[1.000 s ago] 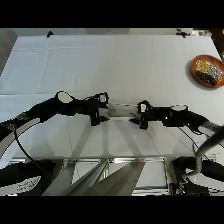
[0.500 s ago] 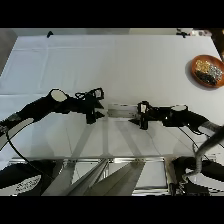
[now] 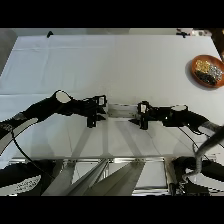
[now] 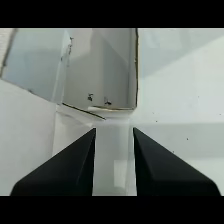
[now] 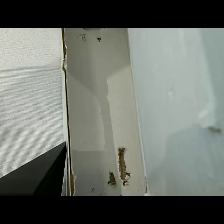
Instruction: Fold the box and place the chain.
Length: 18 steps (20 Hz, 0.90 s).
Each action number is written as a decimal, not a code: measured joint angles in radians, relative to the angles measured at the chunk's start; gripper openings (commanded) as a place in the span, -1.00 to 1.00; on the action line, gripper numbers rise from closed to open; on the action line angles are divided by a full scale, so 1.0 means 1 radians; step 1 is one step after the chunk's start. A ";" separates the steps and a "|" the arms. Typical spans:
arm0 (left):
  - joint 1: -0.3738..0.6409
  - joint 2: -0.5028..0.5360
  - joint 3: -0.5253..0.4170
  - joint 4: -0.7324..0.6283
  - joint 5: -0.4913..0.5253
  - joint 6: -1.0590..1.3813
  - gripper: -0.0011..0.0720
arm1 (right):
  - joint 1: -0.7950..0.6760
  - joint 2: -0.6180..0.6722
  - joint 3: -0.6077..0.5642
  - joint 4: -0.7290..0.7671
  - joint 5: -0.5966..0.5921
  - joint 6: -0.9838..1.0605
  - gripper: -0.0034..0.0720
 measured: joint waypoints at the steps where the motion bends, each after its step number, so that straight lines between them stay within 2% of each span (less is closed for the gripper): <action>1: -0.003 -0.003 0.000 -0.010 0.010 0.002 -0.28 | 0.000 0.000 0.000 0.000 0.000 0.000 0.19; 3: -0.007 -0.006 0.000 -0.033 0.025 0.011 -0.30 | 0.000 0.000 0.000 0.000 0.000 0.000 0.19; 4: -0.008 -0.007 0.000 -0.047 0.029 0.019 -0.43 | 0.000 0.000 0.000 0.000 0.000 0.000 0.19; 14: -0.046 -0.024 0.000 -0.175 0.061 0.090 -0.44 | 0.000 0.000 0.000 -0.003 -0.002 -0.003 0.19; 17: -0.056 -0.027 0.000 -0.214 0.058 0.115 -0.37 | 0.000 0.000 0.000 -0.001 0.001 -0.002 0.19; 18: -0.058 -0.027 0.000 -0.228 0.058 0.127 -0.25 | 0.000 0.000 0.000 0.000 0.001 -0.002 0.19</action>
